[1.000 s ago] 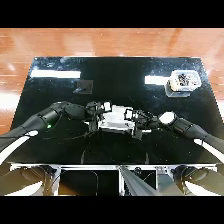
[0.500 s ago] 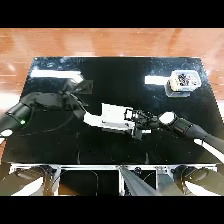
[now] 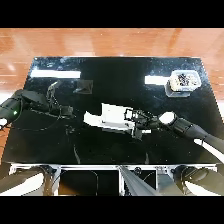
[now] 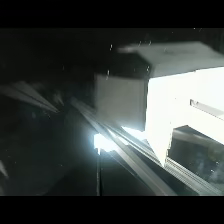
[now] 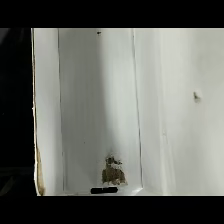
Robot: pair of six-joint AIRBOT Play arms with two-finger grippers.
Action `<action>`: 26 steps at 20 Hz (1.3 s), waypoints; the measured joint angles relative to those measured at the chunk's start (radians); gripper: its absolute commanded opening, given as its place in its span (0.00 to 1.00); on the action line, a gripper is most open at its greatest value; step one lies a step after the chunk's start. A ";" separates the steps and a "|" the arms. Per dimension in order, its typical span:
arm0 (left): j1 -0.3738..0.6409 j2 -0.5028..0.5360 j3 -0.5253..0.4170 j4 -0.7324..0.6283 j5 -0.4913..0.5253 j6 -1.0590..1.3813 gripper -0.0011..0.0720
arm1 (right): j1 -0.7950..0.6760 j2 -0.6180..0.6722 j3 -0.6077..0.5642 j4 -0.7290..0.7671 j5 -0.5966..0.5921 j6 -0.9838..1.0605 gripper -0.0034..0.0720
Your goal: Fold the box and place the chain.
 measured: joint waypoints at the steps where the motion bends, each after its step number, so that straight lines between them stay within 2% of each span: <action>1: -0.008 -0.021 0.000 -0.004 0.006 -0.006 0.04 | 0.000 0.000 0.000 0.000 0.000 0.000 0.87; 9: -0.114 -0.141 0.001 -0.075 -0.035 -0.029 0.04 | 0.000 0.000 0.000 0.000 0.000 0.000 0.87; 20: -0.202 -0.167 0.002 -0.140 -0.113 -0.031 0.05 | 0.000 0.000 0.000 0.000 0.000 0.000 0.87; 21: -0.203 -0.167 0.002 -0.141 -0.113 -0.031 0.10 | 0.000 0.000 0.000 0.000 0.000 0.000 0.87; 23: -0.203 -0.167 0.007 -0.142 -0.105 -0.027 0.50 | 0.000 0.000 0.000 0.000 0.000 0.000 0.87; 24: -0.203 -0.167 0.014 -0.149 -0.089 -0.027 0.60 | 0.000 0.000 0.000 0.000 0.000 0.000 0.87; 25: -0.203 -0.167 0.023 -0.152 -0.077 -0.026 0.61 | 0.000 0.000 0.000 0.000 0.000 0.000 0.87; 26: -0.203 -0.167 0.032 -0.145 -0.066 -0.024 0.67 | 0.000 0.000 0.000 0.000 0.000 0.000 0.87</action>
